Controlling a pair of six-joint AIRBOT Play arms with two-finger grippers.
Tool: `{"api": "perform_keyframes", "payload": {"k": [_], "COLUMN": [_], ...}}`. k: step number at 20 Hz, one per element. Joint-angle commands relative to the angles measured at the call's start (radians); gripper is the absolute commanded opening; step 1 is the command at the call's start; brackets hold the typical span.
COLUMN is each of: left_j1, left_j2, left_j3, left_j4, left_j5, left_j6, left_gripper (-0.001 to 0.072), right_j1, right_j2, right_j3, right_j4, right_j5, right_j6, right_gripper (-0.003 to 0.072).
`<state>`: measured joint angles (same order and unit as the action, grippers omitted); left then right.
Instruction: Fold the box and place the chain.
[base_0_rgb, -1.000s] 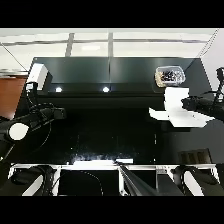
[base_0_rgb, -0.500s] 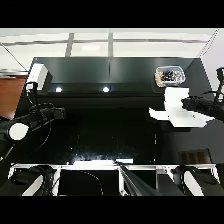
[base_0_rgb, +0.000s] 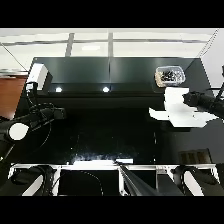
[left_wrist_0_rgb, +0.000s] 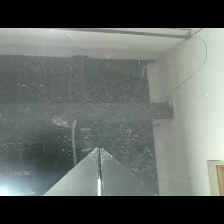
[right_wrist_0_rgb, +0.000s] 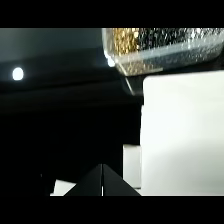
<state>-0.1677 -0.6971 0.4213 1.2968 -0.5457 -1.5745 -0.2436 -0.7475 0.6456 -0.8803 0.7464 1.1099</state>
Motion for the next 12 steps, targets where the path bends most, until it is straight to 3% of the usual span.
{"api": "perform_keyframes", "payload": {"k": [1, 3, 5, 6, 7, 8, 9, 12], "left_j1": [0.001, 0.001, 0.001, 0.001, 0.001, 0.000, 0.000, 0.000], "left_j2": [0.001, 0.001, 0.001, 0.000, -0.005, -0.012, -0.020, -0.026], "left_j3": [0.000, 0.000, 0.000, -0.001, -0.001, -0.001, 0.000, 0.003], "left_j4": [0.000, 0.000, -0.003, -0.007, -0.008, -0.008, -0.022, -0.086], "left_j5": [0.000, 0.008, 0.077, 0.114, 0.163, 0.201, 0.225, 0.224], "left_j6": [0.000, 0.000, 0.000, 0.000, 0.000, 0.000, -0.004, -0.005], "left_gripper": [0.0025, 0.0025, 0.0025, 0.0029, 0.0173, 0.0592, 0.0706, 0.0706], "right_j1": [0.001, 0.001, 0.001, 0.003, 0.003, 0.003, 0.002, -0.056], "right_j2": [0.000, 0.000, 0.000, -0.002, -0.004, -0.011, -0.018, -0.065], "right_j3": [-0.001, -0.001, -0.001, -0.001, -0.001, -0.001, -0.001, 0.003], "right_j4": [0.042, 0.042, 0.043, 0.047, 0.045, 0.041, 0.014, -0.264], "right_j5": [-0.063, -0.063, -0.094, -0.108, -0.120, -0.147, -0.176, -0.277], "right_j6": [0.000, 0.000, 0.002, 0.002, 0.001, -0.003, -0.003, 0.168], "right_gripper": [0.0014, 0.0014, 0.0016, 0.0091, 0.0573, 0.0720, 0.0720, 0.0720]}}
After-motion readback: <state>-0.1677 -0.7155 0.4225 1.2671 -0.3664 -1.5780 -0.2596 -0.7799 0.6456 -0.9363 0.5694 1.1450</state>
